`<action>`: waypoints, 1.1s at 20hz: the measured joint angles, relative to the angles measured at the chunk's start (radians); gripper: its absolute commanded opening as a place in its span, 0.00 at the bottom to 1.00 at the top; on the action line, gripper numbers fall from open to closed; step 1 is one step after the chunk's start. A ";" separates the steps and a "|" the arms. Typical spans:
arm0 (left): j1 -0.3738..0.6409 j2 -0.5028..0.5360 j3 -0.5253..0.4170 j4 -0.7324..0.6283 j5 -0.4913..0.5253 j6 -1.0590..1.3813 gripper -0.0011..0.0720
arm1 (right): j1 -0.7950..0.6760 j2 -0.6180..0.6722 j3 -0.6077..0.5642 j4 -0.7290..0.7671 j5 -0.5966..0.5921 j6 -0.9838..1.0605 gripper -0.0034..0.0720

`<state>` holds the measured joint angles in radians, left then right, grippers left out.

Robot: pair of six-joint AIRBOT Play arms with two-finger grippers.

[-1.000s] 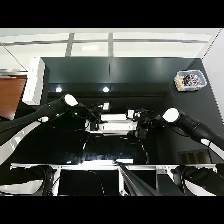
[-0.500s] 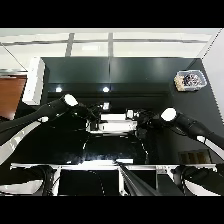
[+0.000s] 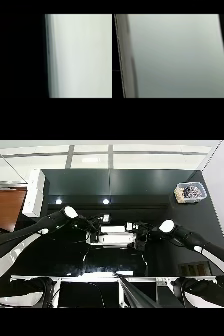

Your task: Fold the box and place the chain.

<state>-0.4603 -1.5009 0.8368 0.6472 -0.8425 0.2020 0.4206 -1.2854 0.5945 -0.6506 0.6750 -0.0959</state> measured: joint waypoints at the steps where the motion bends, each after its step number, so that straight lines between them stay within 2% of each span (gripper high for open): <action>1: 0.000 0.000 0.000 0.000 0.001 0.000 0.05 | 0.000 -0.001 0.000 0.000 0.000 0.000 0.68; 7: 0.000 0.000 0.000 0.000 0.000 0.000 0.06 | 0.000 -0.003 0.000 -0.009 0.000 0.002 0.68; 8: 0.000 0.001 0.000 0.000 0.000 -0.003 0.15 | 0.000 -0.003 0.000 -0.010 0.000 0.002 0.68; 10: 0.006 0.010 0.004 0.005 -0.007 -0.018 0.69 | 0.000 -0.003 0.000 -0.011 0.000 0.002 0.68; 11: 0.013 0.021 0.008 0.004 -0.006 -0.033 0.80 | 0.000 -0.003 0.000 -0.011 -0.001 0.003 0.68; 17: 0.080 0.151 0.019 0.045 -0.021 -0.140 0.80 | 0.001 -0.003 0.000 -0.011 -0.055 0.065 0.68; 18: 0.095 0.182 0.019 0.076 -0.035 -0.182 0.75 | 0.001 -0.003 0.000 -0.010 -0.060 0.071 0.68; 19: 0.109 0.212 0.020 0.108 -0.045 -0.229 0.58 | 0.001 -0.003 0.000 -0.010 -0.062 0.074 0.68; 20: 0.121 0.238 0.020 0.139 -0.063 -0.276 0.32 | 0.001 -0.003 0.000 -0.010 -0.064 0.077 0.67; 21: 0.134 0.264 0.020 0.162 -0.092 -0.330 0.07 | 0.001 -0.003 0.000 -0.010 -0.065 0.079 0.42; 22: 0.142 0.283 0.020 0.179 -0.116 -0.376 0.05 | 0.001 -0.003 0.000 -0.010 -0.065 0.079 0.10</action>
<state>-0.3187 -1.2182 0.8570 0.8261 -0.9585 -0.1741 0.4213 -1.2881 0.5941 -0.6609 0.6102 -0.0166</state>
